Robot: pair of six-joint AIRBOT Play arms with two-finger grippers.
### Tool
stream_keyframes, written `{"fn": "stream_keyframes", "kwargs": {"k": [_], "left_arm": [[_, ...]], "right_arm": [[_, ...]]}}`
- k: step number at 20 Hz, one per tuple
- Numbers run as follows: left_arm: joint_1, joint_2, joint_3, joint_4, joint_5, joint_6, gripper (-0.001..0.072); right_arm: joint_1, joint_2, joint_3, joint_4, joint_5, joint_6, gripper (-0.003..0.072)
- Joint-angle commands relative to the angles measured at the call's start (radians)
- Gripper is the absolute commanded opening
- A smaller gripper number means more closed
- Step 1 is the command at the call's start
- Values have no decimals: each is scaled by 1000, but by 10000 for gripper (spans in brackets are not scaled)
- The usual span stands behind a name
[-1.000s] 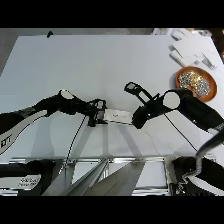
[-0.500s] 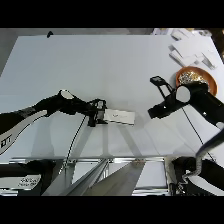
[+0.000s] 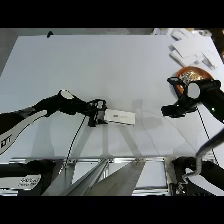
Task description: Fold the box and place the chain.
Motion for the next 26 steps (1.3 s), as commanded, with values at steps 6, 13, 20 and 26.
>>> {"fn": "stream_keyframes", "kwargs": {"k": [6, 13, 20, 26], "left_arm": [[17, 186, 1, 12, -7, -73, 33], [225, 520, 1, 262, -8, -496, 32], [632, 687, 1, 321, -14, -857, 32], [886, 647, -2, 689, 9, -1172, 33]], "right_arm": [[-5, 1, -1, -8, 6, 6, 15], [-5, 1, -1, -8, 6, 6, 15], [-5, 1, -1, -8, 6, 6, 15], [-5, 1, -1, -8, 6, 6, 15]]}}
